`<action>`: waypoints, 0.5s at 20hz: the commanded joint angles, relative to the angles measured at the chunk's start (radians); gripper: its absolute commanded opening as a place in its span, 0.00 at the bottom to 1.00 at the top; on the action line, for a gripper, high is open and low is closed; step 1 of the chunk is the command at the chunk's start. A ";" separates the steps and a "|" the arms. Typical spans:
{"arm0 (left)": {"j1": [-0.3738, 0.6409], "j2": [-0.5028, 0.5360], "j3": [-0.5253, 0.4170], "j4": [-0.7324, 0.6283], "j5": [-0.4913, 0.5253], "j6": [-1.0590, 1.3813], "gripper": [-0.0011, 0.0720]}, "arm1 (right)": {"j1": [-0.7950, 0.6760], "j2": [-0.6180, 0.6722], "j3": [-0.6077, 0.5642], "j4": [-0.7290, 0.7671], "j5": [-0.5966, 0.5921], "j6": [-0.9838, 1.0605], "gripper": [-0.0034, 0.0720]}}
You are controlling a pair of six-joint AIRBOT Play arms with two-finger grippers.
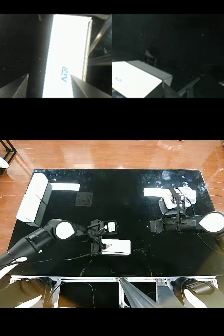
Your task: Fold the box and place the chain.
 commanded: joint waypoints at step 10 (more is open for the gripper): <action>-0.026 -0.050 0.000 -0.097 -0.011 0.006 0.87 | 0.000 0.001 0.000 -0.015 -0.026 0.002 0.07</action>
